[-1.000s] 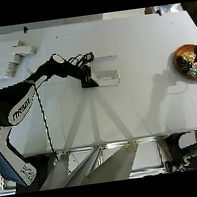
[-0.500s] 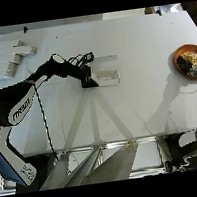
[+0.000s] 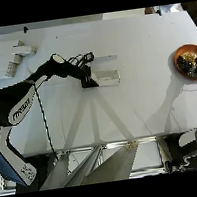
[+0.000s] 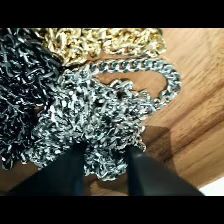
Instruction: Fold the box and place the chain.
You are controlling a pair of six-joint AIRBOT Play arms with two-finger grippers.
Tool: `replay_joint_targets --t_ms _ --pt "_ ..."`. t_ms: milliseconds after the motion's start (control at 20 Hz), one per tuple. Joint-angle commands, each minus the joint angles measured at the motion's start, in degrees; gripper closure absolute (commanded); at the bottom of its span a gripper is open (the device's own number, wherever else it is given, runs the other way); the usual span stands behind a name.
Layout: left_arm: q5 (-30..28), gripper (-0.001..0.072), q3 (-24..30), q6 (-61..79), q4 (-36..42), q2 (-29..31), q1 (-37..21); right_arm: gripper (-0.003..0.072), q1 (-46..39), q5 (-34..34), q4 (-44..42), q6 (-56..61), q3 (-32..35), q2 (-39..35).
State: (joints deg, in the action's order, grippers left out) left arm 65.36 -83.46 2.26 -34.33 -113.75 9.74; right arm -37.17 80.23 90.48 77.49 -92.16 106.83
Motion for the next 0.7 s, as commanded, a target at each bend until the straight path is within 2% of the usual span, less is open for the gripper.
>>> replay_joint_targets --t_ms 0,50,350,650 --pt "-0.02 0.0177 0.0 0.02 0.0 0.02 0.0 0.0604 -0.04 1.18 -0.28 -0.2 -0.04 0.22" --pt "-0.02 0.0177 0.0 0.02 0.0 0.02 0.0 0.0674 -0.04 1.81 -0.28 -1.31 -0.04 0.17" --pt "0.0 0.0177 0.0 0.02 0.0 0.02 0.0 0.0675 -0.11 2.54 -2.8 -1.49 -0.04 -4.2" --pt "-0.02 0.0177 0.0 0.0 0.0 0.02 0.0 0.0676 0.7 2.95 -17.18 -2.62 -0.04 -13.35"
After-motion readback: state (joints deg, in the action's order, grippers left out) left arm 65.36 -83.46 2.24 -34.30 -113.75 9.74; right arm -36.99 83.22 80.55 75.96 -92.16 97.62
